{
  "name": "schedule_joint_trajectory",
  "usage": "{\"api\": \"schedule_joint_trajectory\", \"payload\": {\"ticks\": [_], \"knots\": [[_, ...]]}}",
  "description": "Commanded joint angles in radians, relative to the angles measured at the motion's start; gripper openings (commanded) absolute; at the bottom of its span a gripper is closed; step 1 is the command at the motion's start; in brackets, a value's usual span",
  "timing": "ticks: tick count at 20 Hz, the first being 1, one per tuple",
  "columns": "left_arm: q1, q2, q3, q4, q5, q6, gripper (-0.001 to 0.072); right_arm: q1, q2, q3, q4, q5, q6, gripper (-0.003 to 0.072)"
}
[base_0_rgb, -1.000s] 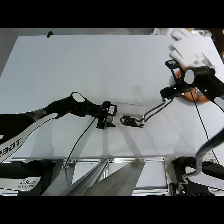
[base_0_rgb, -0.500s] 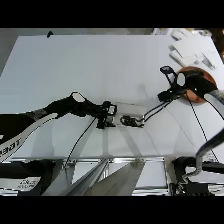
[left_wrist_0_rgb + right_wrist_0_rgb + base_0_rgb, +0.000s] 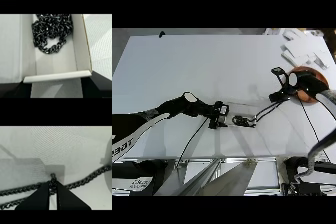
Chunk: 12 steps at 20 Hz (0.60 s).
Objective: Fold the box and place the chain.
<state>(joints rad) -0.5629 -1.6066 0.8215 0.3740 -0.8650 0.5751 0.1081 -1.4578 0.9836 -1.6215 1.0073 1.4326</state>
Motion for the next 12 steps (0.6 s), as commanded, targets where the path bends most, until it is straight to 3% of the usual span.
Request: {"api": "schedule_joint_trajectory", "payload": {"ticks": [1, 6, 12], "knots": [[0.000, 0.000, 0.001, 0.000, 0.000, 0.000, 0.0072, 0.000, 0.096, 0.001, 0.011, 0.055, 0.000, 0.0013], [0.000, 0.000, 0.001, 0.000, 0.000, 0.000, 0.0072, 0.014, 0.351, 0.001, 0.208, 0.158, -0.046, 0.0013], [0.000, 0.000, 0.001, 0.000, 0.000, 0.000, 0.0072, 0.164, 0.615, 0.001, 0.377, 0.221, -0.100, 0.0013]]}}
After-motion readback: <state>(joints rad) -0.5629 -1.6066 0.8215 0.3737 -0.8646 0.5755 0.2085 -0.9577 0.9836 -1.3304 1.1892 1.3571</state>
